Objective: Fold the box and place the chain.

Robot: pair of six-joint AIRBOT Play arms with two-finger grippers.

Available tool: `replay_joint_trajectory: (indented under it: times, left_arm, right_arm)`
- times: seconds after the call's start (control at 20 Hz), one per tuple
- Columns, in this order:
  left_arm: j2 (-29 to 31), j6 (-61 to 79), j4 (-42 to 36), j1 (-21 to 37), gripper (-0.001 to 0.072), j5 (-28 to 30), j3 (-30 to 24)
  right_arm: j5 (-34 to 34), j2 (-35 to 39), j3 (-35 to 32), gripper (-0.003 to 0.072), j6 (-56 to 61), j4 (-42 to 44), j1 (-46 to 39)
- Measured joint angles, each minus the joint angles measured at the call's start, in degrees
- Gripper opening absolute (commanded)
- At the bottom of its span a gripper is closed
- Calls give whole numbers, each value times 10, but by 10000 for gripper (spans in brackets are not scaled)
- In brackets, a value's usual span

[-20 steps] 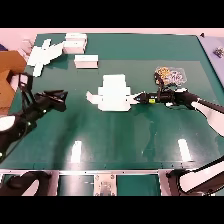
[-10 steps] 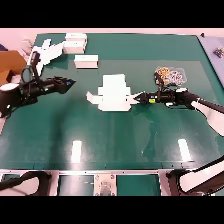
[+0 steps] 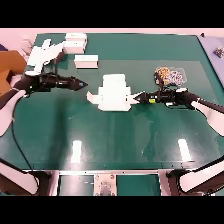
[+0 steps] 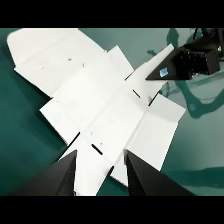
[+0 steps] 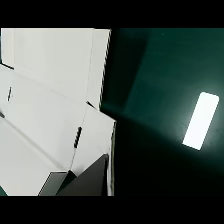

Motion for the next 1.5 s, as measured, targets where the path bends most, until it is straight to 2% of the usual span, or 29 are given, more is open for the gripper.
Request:
replay_joint_trajectory:
  times: [0.25,0.95,1.5]
  left_arm:
    - [-68,-43,63,-26,377,-12,92]
    - [-214,-90,80,-35,378,-34,260]
    - [-265,-94,84,-80,378,-34,311]
  right_arm:
    - [0,0,0,10,1,2,0]
    - [0,0,0,10,2,4,0]
    - [0,0,0,10,2,4,0]
